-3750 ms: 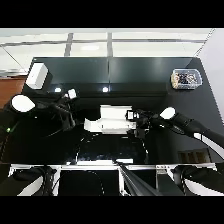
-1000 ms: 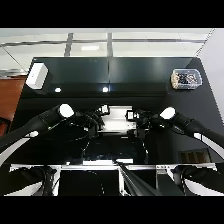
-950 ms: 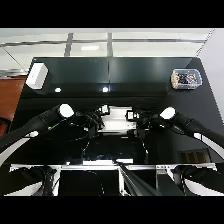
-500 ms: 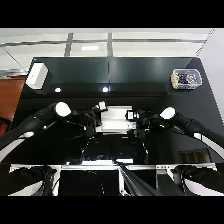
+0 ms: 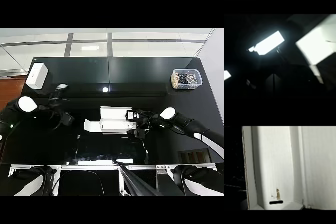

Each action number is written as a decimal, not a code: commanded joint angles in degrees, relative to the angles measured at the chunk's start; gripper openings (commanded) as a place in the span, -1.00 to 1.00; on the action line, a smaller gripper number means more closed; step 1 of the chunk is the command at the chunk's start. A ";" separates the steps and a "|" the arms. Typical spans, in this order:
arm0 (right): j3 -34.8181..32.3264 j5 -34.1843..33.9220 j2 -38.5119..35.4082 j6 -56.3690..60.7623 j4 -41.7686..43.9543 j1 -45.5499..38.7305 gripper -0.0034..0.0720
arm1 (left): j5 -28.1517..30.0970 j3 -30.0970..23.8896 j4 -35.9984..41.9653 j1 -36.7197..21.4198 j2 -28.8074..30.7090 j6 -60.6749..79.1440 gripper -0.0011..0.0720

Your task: Fold the box and place the chain.

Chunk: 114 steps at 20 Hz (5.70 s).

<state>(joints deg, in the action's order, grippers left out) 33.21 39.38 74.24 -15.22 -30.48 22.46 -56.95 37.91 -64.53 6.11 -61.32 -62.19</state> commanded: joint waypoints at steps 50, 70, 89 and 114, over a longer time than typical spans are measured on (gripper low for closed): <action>0.04 0.00 0.02 -0.04 -0.02 0.04 -0.65 | -10.56 14.67 19.08 14.84 -21.11 -12.90 0.60; 0.04 0.00 0.02 -0.04 -0.02 0.04 -0.65 | -1.14 20.26 2.64 26.49 -21.14 -34.80 0.60; 0.04 0.00 0.02 -0.04 -0.02 0.04 -0.65 | -9.62 26.69 -25.64 39.41 -25.20 -58.75 0.60; 0.04 0.00 0.02 -0.04 -0.02 0.04 -0.65 | -5.88 27.67 -20.41 40.26 -27.80 -73.44 -0.82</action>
<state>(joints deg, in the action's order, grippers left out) 33.21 39.38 74.24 -15.29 -30.52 22.46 -64.51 65.10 -86.15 46.24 -88.88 -135.55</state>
